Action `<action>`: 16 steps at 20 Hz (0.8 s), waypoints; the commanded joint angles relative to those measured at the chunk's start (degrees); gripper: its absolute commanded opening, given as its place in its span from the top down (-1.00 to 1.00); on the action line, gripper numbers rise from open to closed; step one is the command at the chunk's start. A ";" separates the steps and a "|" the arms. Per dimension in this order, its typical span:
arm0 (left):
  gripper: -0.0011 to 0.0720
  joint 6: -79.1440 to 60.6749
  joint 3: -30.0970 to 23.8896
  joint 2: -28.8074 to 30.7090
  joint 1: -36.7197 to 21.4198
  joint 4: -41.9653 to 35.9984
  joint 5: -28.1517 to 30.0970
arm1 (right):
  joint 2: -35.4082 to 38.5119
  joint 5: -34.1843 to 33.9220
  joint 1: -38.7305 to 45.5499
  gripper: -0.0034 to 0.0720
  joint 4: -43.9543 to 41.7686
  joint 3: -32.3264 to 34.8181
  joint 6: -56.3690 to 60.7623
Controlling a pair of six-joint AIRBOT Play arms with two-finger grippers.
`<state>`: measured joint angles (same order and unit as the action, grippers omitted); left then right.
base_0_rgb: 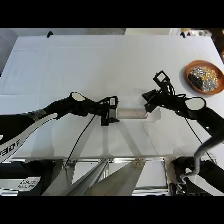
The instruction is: Fold the box and place the chain.
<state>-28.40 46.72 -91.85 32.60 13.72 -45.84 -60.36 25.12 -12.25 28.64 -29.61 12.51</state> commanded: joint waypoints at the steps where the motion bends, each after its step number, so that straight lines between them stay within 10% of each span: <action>1: 0.60 -0.09 -0.02 0.00 0.00 0.00 0.00 | -4.37 -3.50 -0.52 0.87 1.03 -0.04 4.57; 10: 0.60 -0.09 -0.04 0.00 0.00 0.02 -0.02 | 0.94 7.26 -0.48 0.87 7.30 -1.68 12.22; 16: 0.60 -0.09 -0.04 0.00 0.00 0.02 0.00 | 15.69 20.96 -0.48 0.87 35.17 -2.84 16.37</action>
<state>-28.51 46.72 -91.85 32.60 13.74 -45.87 -50.46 38.11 -12.71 48.60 -32.10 27.29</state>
